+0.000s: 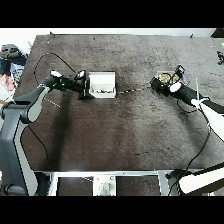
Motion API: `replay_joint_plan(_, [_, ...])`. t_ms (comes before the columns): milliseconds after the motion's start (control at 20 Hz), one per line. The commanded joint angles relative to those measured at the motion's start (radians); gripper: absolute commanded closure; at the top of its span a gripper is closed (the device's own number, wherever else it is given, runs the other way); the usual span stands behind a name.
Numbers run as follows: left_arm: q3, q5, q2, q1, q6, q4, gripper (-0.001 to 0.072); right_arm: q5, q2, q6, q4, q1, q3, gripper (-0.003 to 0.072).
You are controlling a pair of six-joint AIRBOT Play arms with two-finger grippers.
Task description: Fold the box and place the chain.
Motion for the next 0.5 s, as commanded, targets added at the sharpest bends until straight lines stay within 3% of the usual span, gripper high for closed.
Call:
replay_joint_plan(0, [0.000,0.000,0.000,0.000,0.000,0.000,0.0342,-0.014,-0.043,0.027,0.012,0.009,0.027,0.0466])
replay_joint_plan(100, [0.000,0.000,0.000,0.000,0.000,0.000,0.0343,-0.028,-0.041,0.026,0.008,0.009,0.027,0.0672])
replay_joint_plan(250, [0.000,0.001,0.000,0.000,0.000,0.000,0.0342,-0.046,-0.034,0.026,0.011,0.010,0.027,0.0673])
replay_joint_plan(450, [0.000,0.000,0.000,0.000,0.000,0.000,0.0342,0.036,0.066,0.000,0.011,0.055,0.027,0.0674])
